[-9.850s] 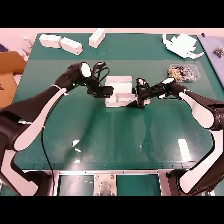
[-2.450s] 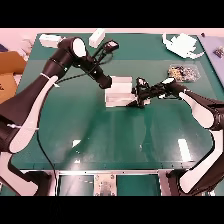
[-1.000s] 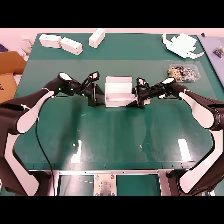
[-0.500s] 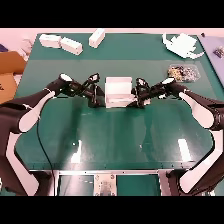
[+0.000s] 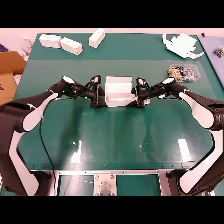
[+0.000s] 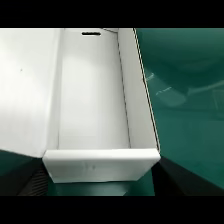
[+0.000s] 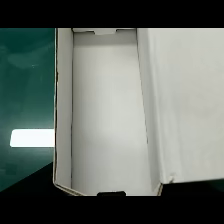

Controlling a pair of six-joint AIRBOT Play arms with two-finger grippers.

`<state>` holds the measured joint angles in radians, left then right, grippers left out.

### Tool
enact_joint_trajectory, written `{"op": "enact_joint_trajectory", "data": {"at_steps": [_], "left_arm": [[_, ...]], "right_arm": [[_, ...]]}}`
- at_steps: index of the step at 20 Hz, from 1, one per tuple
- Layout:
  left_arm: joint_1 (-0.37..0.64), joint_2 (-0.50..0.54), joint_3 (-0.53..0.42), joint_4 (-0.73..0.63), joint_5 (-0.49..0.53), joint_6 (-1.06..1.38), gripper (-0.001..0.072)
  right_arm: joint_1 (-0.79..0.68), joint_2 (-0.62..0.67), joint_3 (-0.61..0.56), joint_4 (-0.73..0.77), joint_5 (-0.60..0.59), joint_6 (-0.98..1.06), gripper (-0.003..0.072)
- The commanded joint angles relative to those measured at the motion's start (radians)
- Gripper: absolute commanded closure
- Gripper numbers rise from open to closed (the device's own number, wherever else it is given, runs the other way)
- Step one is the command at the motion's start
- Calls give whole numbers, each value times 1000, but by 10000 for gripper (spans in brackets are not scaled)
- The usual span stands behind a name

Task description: Fold the box and place the chain.

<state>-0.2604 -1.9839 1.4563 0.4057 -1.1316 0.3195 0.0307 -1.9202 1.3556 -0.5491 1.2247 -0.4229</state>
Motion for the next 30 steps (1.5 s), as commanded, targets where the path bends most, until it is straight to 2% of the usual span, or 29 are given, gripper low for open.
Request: {"op": "enact_joint_trajectory", "data": {"at_steps": [1, 16, 22, 25, 30], "left_arm": [[-18, -13, 6, -31, 40, 43, -9], [-27, -23, 2, -70, 46, 21, -8], [0, -31, 2, -150, 72, 77, -8], [1, -33, 2, -154, 62, 83, -7], [0, -46, 15, -127, -23, 93, 2]], "right_arm": [[1, 1, 1, -2, 3, 0, 254], [1, 1, 1, -2, 3, 0, 253], [1, 1, 1, -2, 3, 0, 253], [1, 1, 1, -2, 3, 0, 253], [1, 1, 1, -2, 3, 0, 253]]}}
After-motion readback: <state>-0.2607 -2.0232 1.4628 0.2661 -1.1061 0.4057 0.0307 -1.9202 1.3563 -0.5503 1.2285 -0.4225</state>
